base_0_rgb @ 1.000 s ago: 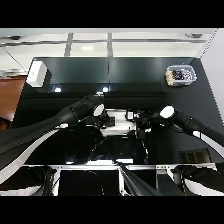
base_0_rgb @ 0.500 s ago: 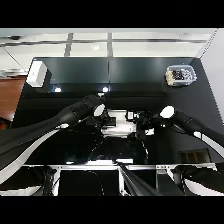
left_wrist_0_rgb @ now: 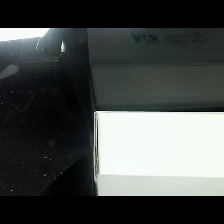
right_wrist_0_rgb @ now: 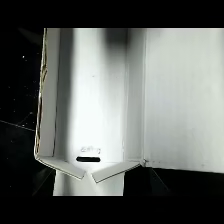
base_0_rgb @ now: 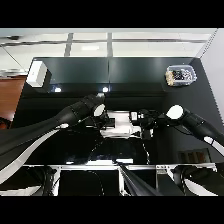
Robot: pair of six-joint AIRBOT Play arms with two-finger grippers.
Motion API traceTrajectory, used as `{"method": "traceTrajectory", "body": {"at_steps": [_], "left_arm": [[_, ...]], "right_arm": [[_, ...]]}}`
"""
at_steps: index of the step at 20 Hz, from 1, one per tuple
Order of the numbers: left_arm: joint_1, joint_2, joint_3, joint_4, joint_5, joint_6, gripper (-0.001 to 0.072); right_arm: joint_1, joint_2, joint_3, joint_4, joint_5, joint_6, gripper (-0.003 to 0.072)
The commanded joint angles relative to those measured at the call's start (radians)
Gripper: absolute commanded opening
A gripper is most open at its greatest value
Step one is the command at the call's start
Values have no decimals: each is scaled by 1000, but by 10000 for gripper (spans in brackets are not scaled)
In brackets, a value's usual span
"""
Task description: Fold the box and place the chain.
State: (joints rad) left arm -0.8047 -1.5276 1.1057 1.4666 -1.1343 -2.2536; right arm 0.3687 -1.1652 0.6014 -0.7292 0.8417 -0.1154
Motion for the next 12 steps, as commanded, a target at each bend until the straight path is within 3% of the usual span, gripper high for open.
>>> {"method": "traceTrajectory", "body": {"at_steps": [1, 5, 12], "left_arm": [[1, 0, 0, 2, 0, -1, 22], [1, 0, 0, 2, 0, -1, 22], [1, 0, 0, 1, 0, -1, 23]], "right_arm": [[2, 7, 0, -5, -4, 2, 331], [2, 7, 0, 5, 33, 5, 307], [8, -31, -7, 192, 24, 7, 307]]}}
